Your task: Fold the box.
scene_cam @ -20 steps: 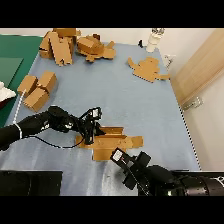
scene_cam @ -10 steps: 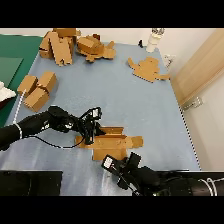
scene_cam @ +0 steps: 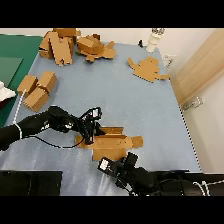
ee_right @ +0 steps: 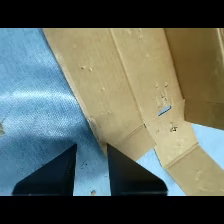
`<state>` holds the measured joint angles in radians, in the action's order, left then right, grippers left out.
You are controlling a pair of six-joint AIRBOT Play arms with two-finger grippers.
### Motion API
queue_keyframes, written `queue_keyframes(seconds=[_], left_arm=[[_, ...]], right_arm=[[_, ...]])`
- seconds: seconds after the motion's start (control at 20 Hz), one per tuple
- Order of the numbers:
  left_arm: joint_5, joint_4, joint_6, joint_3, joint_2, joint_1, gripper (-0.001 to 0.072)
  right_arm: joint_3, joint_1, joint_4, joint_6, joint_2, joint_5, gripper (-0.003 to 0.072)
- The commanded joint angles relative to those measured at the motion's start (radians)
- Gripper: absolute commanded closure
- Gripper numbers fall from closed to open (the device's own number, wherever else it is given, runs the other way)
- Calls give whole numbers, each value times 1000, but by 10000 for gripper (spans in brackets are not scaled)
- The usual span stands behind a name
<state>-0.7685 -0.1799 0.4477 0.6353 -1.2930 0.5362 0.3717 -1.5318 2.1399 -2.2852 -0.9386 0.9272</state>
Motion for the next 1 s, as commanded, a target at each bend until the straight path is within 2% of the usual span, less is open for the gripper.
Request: queue_keyframes(seconds=[0.0, 0.1, 0.45, 0.75, 0.95], left_arm=[[-2, 0, 0, 1, 0, 0, 694], [-1, 0, 0, 1, 0, 0, 694], [-1, 0, 0, 1, -1, 0, 694], [-1, 0, 0, 1, -1, 0, 694], [-1, 0, 0, 1, -1, 0, 694]], right_arm=[[-3, 62, 17, 2, -7, -6, 384], [3, 63, 12, 21, 9, -5, 406], [10, 63, 14, 32, 153, -2, 405], [9, 70, 65, 37, 160, -21, 405], [7, 156, 72, 46, 159, -42, 403]])
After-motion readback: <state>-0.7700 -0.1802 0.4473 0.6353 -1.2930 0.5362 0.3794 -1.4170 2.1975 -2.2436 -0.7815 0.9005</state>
